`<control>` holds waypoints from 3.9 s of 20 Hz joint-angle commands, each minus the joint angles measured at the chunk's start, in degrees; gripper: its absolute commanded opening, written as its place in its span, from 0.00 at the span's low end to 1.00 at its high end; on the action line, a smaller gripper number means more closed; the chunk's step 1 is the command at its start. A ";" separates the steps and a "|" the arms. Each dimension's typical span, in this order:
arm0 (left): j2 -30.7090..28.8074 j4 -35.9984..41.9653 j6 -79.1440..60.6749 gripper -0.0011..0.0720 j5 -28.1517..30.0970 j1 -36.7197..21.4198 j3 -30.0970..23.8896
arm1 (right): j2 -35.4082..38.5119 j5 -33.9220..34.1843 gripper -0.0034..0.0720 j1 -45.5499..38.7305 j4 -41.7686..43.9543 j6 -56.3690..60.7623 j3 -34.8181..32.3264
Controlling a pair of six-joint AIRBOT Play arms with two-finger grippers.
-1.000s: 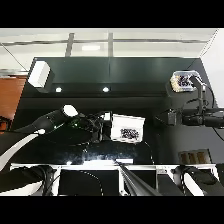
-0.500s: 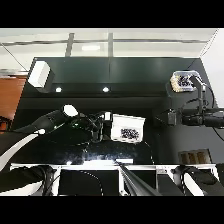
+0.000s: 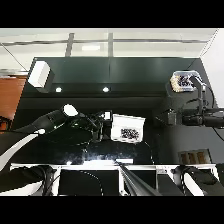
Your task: Fold the box and place the chain.
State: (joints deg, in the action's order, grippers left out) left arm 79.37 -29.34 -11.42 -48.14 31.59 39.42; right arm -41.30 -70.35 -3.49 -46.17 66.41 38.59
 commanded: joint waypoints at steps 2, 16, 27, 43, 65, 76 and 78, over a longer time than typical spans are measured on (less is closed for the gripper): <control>0.02 -0.28 1.75 0.96 -0.20 -0.98 0.50 | 0.07 -0.44 0.71 0.04 0.04 0.02 0.02; 1.33 -0.02 -0.37 0.96 -4.42 -1.60 2.23 | 0.07 -0.48 0.71 0.04 0.04 0.02 0.02; 2.12 -0.24 -0.37 0.96 -4.31 -0.42 3.26 | 0.07 -0.46 0.71 0.04 0.02 0.02 0.02; 2.75 -0.09 1.36 0.96 -1.01 3.80 3.48 | 0.07 -0.42 0.71 0.04 0.02 0.00 0.02; 2.45 -0.09 1.79 0.96 -1.90 4.31 4.74 | 0.07 -0.17 0.71 0.04 -0.39 0.04 0.02; 1.79 -0.02 1.88 0.96 -0.61 2.01 4.90 | 0.07 -1.55 0.71 0.04 -0.37 0.04 0.02; 1.49 0.07 2.67 0.96 -6.16 -1.22 5.09 | 0.07 -1.53 0.71 0.04 -0.37 0.04 0.02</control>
State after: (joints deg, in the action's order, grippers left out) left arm 81.25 -29.34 -10.11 -49.54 33.43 44.34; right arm -41.28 -71.55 -3.51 -46.57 66.46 38.59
